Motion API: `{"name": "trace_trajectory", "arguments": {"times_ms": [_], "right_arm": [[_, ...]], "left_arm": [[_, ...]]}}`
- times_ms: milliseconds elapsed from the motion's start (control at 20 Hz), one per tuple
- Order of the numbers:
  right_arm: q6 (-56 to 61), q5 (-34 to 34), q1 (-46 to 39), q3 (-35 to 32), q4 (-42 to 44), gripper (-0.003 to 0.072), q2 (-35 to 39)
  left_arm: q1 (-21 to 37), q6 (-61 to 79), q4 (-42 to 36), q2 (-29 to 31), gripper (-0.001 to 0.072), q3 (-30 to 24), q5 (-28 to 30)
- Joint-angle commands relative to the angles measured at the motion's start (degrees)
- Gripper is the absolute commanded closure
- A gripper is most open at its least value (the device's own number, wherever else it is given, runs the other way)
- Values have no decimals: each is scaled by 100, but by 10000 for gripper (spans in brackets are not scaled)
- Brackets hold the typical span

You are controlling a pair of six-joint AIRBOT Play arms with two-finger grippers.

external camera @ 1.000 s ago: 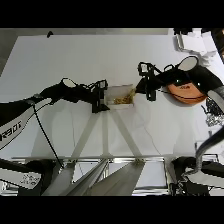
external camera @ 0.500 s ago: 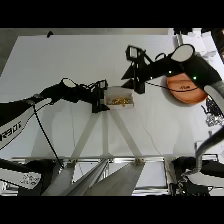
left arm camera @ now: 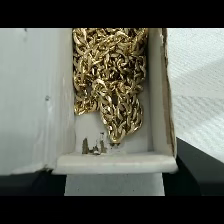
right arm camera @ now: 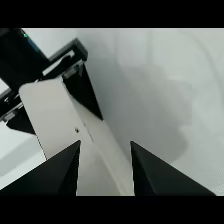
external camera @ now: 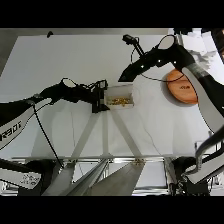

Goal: Fold the box and place the chain.

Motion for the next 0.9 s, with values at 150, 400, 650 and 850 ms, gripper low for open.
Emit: {"name": "trace_trajectory", "arguments": {"times_ms": [150,400,650,850], "right_arm": [[214,592,-20,98,-118,337,-179],[221,-225,-20,-144,-490,338,828],[52,-398,203,-1862,-1320,410,2319],[68,-590,743,-3338,-1617,596,2892]], "left_arm": [[-2,2,2,-2,389,-2,0],[-2,2,2,-2,389,-2,0],[-2,2,2,-2,389,-2,0],[-2,2,2,-2,389,-2,0]]}}
